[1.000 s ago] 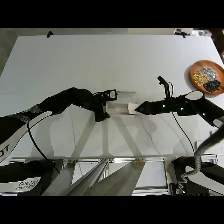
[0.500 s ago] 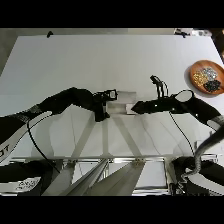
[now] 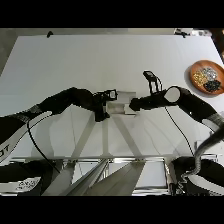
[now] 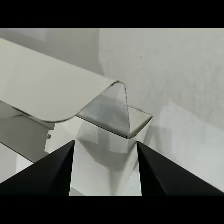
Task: Fold the box and place the chain.
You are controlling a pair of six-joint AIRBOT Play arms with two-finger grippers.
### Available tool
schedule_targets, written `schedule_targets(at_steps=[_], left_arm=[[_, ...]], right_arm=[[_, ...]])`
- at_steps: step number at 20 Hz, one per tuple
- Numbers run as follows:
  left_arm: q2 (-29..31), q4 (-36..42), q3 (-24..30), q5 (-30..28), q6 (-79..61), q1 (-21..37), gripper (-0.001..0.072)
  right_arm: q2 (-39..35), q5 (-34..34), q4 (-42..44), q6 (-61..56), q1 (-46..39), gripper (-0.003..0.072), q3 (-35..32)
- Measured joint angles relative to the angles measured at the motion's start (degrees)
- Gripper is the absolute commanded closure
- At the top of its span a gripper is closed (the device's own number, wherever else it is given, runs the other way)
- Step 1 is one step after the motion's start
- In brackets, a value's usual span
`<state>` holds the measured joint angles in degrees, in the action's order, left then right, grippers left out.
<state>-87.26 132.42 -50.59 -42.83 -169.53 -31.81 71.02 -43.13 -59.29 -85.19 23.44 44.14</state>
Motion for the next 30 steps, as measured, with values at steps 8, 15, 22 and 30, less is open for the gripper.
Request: schedule_targets(at_steps=[8, 15, 22, 30], left_arm=[[0.00, 0.00, 0.00, 0.00, 0.00, 0.00, 0.0554], [0.00, 0.00, 0.00, 0.00, 0.00, 0.00, 0.0554], [0.00, 0.00, 0.00, 0.00, 0.00, 0.00, 0.0554], [0.00, 0.02, 0.00, 0.00, 0.00, 0.00, 0.0554]], right_arm=[[2.36, -0.94, -10.93, -15.54, 4.15, 0.0321, 3.23], [2.97, -5.92, -20.44, -26.36, 7.89, 0.0349, 7.26], [6.62, -9.94, -24.26, -31.63, 11.56, 0.0338, 8.46], [8.11, -9.70, -25.05, -34.45, 12.59, 0.0465, 8.57]])
